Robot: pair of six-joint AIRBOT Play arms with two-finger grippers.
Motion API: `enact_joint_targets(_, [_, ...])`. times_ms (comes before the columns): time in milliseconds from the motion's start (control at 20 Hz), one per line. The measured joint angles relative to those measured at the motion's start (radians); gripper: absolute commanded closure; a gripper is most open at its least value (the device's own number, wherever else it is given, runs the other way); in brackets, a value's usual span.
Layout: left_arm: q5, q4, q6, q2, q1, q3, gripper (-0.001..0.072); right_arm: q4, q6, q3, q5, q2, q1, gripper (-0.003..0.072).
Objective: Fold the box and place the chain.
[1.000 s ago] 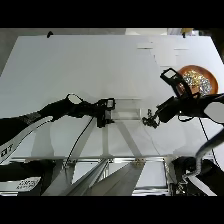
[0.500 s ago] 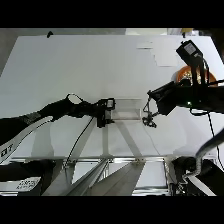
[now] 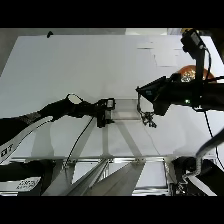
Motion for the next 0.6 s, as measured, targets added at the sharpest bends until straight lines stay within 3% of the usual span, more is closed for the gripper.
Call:
enact_joint_targets(400, [0.0,0.0,0.0,0.0,0.0,0.0,0.0438,-0.108,0.02,-0.005,-0.031,-0.267,0.154,0.0666])
enact_joint_targets(500, [0.0,0.0,0.0,0.0,0.0,0.0,0.0438,-0.135,0.035,-0.01,-0.047,-0.334,0.169,0.0565])
enact_joint_targets(600, [0.0,0.0,0.0,0.0,0.0,0.0,0.0438,-0.15,0.055,-0.018,-0.057,-0.39,0.177,0.0545])
